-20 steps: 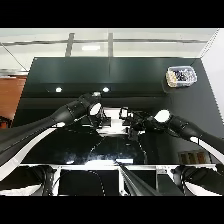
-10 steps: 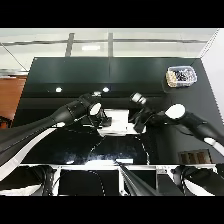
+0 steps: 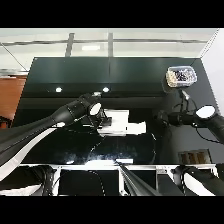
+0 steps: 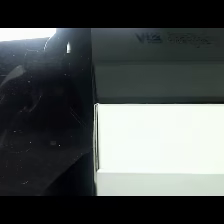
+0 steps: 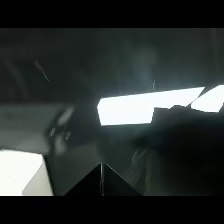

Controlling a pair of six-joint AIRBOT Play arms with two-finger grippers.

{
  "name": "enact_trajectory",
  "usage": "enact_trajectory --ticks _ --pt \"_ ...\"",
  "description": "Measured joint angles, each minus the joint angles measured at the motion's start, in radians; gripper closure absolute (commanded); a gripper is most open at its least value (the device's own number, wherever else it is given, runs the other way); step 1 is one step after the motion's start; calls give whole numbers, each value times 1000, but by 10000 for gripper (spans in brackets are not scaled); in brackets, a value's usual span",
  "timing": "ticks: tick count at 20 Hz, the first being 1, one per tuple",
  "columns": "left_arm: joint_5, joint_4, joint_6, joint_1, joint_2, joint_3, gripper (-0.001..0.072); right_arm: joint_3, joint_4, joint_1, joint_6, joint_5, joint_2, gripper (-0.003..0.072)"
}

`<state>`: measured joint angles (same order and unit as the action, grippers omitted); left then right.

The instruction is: Fold the box and place the chain.

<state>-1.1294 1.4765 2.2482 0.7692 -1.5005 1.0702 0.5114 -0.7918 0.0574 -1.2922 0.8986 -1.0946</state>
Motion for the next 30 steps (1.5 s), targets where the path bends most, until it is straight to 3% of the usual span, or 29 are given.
enact_trajectory --ticks 6,13,14,16,17,23,24,25,28,30 --pt "-3 -1 0 0 0 0 677 -15 230 -100 156 92 -179 671" --pt "-4 -1 0 0 0 0 677 27 352 -162 281 126 -237 655" --pt "-4 -1 0 0 0 0 677 47 359 -164 292 148 -238 482" --pt "-4 -1 0 0 0 0 677 87 365 -169 306 201 -241 1" --pt "-5 -1 0 0 0 0 677 105 369 -172 311 228 -241 -22" --pt "-5 -1 0 0 0 0 678 144 375 -207 317 269 -242 -20" --pt "-5 -1 0 0 0 0 677 146 374 -220 314 261 -242 0" --pt "-5 -1 0 0 0 0 677 148 375 -237 301 245 -242 80" --pt "-6 -1 0 0 0 0 677 167 354 -301 239 177 -242 80" --pt "-6 -1 0 0 0 0 677 198 294 -357 167 126 -242 140"
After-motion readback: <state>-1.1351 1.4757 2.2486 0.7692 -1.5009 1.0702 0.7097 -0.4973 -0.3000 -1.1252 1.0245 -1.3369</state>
